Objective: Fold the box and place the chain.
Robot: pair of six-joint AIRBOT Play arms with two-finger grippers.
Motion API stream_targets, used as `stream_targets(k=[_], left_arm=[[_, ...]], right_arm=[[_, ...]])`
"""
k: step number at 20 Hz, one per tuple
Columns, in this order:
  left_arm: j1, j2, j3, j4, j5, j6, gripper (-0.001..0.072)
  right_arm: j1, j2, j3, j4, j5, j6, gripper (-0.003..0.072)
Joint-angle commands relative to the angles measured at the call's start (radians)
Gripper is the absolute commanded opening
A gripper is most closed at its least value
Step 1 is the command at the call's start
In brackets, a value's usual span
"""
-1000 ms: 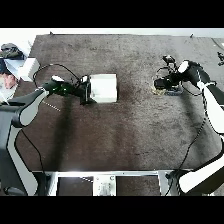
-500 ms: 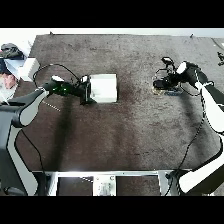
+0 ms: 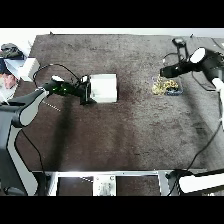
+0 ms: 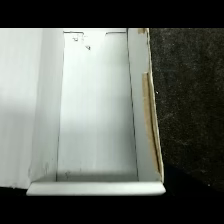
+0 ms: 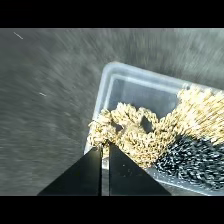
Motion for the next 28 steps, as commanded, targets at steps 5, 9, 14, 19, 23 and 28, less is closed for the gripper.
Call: stream_targets(k=[5,9,14,19,23,28], left_arm=[[0.001,0.0,0.0,0.0,0.0,0.0,0.0407],[0.001,0.0,0.0,0.0,0.0,0.0,0.0407],[0.001,0.0,0.0,0.0,0.0,0.0,0.0407],[0.001,0.0,0.0,0.0,0.0,0.0,0.0407],[0.001,0.0,0.001,0.0,0.0,0.0,0.0407],[0.001,0.0,0.0,0.0,0.0,0.0,0.0407]], right_arm=[[0.098,0.332,0.001,0.0,-0.153,-0.026,-0.0011],[0.149,0.41,0.002,-0.001,-0.24,-0.026,-0.001],[0.224,0.434,0.002,-0.012,-0.267,-0.026,-0.0011],[0.303,0.444,0.029,-0.016,-0.373,-0.026,-0.0011],[0.318,0.445,0.032,-0.019,-0.289,-0.026,-0.0011],[0.318,0.445,-0.046,-0.056,0.035,-0.023,-0.0011]])
